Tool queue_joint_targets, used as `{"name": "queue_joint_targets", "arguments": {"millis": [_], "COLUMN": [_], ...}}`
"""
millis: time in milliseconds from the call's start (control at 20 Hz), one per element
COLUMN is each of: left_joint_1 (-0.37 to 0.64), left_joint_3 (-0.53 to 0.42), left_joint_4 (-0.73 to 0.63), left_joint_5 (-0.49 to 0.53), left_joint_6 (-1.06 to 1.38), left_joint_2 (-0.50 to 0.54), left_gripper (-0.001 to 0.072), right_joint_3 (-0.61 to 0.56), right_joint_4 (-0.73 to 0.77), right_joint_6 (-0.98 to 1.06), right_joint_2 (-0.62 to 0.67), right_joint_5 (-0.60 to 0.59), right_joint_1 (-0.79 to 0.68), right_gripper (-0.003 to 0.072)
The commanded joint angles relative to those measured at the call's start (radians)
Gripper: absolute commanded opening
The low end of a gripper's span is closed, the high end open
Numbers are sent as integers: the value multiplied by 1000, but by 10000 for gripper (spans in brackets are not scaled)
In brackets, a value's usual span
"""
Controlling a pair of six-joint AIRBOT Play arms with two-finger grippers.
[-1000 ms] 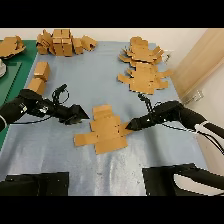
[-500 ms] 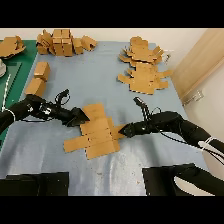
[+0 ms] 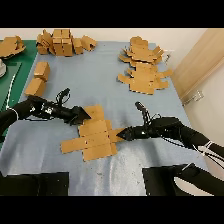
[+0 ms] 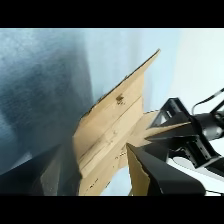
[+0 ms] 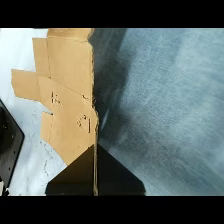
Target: Fold the box.
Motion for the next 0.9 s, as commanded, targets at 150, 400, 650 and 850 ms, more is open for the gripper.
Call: {"name": "queue_joint_targets", "arguments": {"millis": [150, 400, 650, 850], "left_joint_1": [0, 0, 1, 1], "left_joint_3": [17, 17, 17, 17], "left_joint_4": [-154, -152, -152, -152], "left_joint_5": [-137, -207, -211, -200], "left_joint_6": [171, 263, 325, 351], "left_joint_2": [-83, -133, -138, -138], "left_gripper": [583, 294, 122, 97], "right_joint_3": [-3, -3, -3, -3], "right_joint_4": [12, 10, 9, 8], "right_joint_6": [-2, 26, 41, 43], "right_joint_2": [1, 1, 1, 1], "right_joint_5": [-1, 0, 6, 13], "right_joint_1": [1, 1, 1, 1], "right_gripper": [-2, -2, -1, -1]}}
